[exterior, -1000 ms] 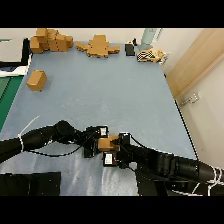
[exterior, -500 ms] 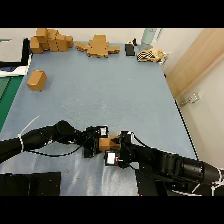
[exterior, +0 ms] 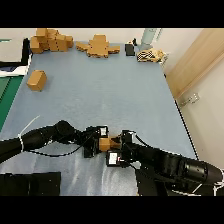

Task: Fold the box.

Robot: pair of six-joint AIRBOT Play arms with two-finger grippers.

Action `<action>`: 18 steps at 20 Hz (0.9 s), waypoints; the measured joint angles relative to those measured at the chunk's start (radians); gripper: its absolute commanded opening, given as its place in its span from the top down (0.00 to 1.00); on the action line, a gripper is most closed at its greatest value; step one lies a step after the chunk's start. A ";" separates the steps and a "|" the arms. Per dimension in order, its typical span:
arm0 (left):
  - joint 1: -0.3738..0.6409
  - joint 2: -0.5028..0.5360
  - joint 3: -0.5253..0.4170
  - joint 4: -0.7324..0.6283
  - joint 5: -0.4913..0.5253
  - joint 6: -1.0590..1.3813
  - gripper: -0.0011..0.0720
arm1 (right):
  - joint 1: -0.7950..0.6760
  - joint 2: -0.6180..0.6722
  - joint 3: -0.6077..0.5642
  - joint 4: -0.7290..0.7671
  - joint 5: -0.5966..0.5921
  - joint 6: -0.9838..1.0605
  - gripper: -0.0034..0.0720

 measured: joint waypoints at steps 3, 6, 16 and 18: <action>0.000 0.000 0.000 0.000 0.000 0.000 0.34 | 0.000 0.000 0.000 -0.035 0.000 0.000 0.51; 0.000 0.000 0.000 0.000 0.000 0.000 0.34 | -0.001 -0.003 0.000 -0.053 0.000 0.000 0.58; 0.000 0.000 0.000 0.000 0.000 0.000 0.34 | -0.001 -0.032 0.000 -0.064 0.008 0.000 0.61; 0.000 0.000 0.000 0.000 0.000 0.000 0.34 | -0.001 -0.037 0.000 -0.057 0.011 0.000 0.61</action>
